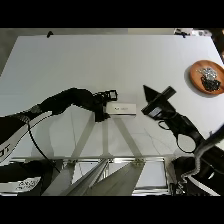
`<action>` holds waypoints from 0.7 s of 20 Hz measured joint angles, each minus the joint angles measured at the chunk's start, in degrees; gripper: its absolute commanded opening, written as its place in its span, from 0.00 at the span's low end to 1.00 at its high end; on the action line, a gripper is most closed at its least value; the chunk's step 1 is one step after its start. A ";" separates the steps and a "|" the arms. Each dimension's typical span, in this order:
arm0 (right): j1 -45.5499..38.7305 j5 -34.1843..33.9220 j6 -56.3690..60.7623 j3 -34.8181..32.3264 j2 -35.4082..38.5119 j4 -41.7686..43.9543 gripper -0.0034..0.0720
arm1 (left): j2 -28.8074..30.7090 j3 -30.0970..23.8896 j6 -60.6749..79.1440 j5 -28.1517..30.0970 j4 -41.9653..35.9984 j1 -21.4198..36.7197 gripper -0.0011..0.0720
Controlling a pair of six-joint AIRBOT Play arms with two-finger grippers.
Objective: Fold the box and place the chain.
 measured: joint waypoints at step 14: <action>-7.61 -2.47 -20.00 0.00 2.93 43.25 0.06 | 0.00 0.00 0.02 0.02 -0.04 0.07 0.23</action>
